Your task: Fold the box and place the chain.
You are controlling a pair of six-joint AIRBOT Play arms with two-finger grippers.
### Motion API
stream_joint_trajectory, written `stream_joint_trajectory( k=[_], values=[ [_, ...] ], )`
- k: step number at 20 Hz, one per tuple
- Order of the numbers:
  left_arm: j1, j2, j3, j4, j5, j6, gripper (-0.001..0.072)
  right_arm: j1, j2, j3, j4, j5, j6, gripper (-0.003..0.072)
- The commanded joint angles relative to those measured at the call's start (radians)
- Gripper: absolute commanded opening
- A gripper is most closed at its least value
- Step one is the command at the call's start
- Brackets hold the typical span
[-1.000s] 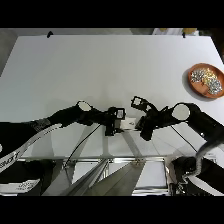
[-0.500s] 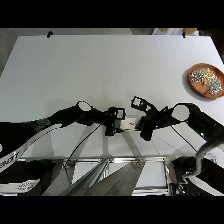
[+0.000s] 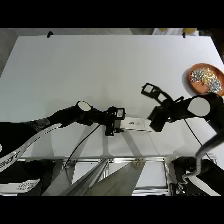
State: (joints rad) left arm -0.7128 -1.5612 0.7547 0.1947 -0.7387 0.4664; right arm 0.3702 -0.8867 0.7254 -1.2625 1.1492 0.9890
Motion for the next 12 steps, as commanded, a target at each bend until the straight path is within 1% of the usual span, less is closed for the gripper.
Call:
stream_joint_trajectory(
  k=[1,3,7,9,12],
  values=[
    [0.0,0.0,0.001,0.001,0.001,0.0,0.0233,-0.134,0.016,0.02,-0.243,0.13,0.33,0.0018],
    [0.0,0.0,0.001,0.001,0.001,0.0,0.0233,-0.247,0.016,0.017,-0.332,0.165,0.438,0.0018],
    [0.0,0.0,0.001,0.001,0.001,0.001,0.0233,-0.462,0.014,-0.049,-0.338,0.134,0.478,0.0018],
    [0.0,0.0,0.001,0.001,0.001,0.0,0.0233,-0.537,0.014,-0.098,-0.338,0.134,0.479,0.0018],
    [0.0,0.0,0.001,0.001,0.001,0.0,0.0233,-0.598,0.014,-0.106,-0.335,0.203,0.529,0.0019]
  ],
)
